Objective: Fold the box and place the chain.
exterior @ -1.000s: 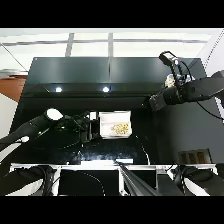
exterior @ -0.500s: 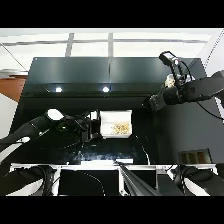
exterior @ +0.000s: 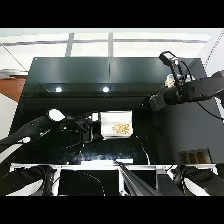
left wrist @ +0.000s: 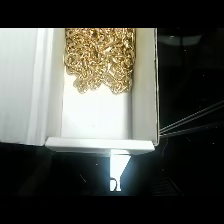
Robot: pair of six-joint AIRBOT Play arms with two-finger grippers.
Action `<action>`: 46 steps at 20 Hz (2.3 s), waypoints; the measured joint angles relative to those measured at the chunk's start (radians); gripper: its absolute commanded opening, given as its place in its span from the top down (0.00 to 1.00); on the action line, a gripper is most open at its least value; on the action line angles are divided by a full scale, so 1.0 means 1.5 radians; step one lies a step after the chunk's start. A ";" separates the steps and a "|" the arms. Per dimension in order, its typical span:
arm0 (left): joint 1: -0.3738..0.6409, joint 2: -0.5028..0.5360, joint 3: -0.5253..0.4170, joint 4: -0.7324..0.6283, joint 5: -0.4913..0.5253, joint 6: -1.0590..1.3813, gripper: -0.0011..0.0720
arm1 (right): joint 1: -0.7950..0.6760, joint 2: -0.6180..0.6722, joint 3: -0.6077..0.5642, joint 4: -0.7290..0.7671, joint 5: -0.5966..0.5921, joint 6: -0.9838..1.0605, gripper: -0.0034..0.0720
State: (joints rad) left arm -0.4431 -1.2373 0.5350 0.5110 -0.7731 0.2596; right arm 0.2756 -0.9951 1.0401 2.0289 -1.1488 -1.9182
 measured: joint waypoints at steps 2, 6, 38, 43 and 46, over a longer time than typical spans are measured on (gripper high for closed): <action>0.000 0.000 0.006 0.000 0.001 0.000 0.03 | 0.000 0.000 0.000 0.000 0.000 0.000 0.19; 0.000 0.000 0.017 0.000 0.001 -0.002 0.03 | 0.000 0.000 0.000 0.000 0.000 0.000 0.19; -0.052 -0.033 0.029 -0.001 0.057 0.017 0.51 | 0.000 0.000 0.000 -0.010 0.007 0.000 0.02; -0.052 -0.033 0.029 0.000 0.058 0.016 0.51 | 0.000 -0.010 0.000 -0.014 0.030 0.000 0.01; -0.052 -0.033 0.029 0.000 0.059 0.016 0.51 | 0.003 -0.042 0.000 -0.007 0.048 -0.004 0.01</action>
State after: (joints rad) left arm -0.5205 -1.2861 0.5789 0.5114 -0.6846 0.2832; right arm 0.2794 -1.0576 1.0401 2.0186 -1.0767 -1.9244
